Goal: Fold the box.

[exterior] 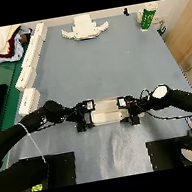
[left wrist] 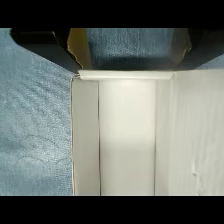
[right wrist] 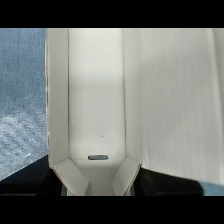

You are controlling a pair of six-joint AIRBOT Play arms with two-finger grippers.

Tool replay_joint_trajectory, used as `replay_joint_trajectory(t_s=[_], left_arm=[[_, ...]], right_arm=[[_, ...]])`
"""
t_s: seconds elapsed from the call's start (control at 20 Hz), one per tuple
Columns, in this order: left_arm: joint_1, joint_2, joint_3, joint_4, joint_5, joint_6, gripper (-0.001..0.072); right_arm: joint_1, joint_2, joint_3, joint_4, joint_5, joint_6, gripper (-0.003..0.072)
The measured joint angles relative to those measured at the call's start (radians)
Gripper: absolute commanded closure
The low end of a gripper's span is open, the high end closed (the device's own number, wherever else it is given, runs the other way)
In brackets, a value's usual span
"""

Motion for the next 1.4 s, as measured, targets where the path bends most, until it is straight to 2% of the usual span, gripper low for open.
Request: replay_joint_trajectory(t_s=[0.4,0.45,0.5,0.55,1.4], left_arm=[[-0.009,-0.003,0.008,-0.028,-0.027,-0.003,0.0022],[-0.009,-0.003,0.008,-0.031,-0.03,-0.002,0.0068],[-0.009,-0.003,0.009,-0.034,-0.031,-0.002,0.0186],[-0.009,-0.003,0.009,-0.037,-0.031,-0.001,0.0198],[-0.009,-0.005,0.01,-0.01,-0.035,-0.001,0.0197]], right_arm=[[0.0,0.0,0.0,0.0,0.0,0.0,0.015],[0.0,0.0,0.0,0.0,0.0,0.0,0.015],[0.0,0.0,0.0,0.0,0.0,0.0,0.015],[0.0,0.0,0.0,-0.001,0.002,0.0,0.015],[0.0,0.0,0.0,0.0,0.0,0.0,0.015]])
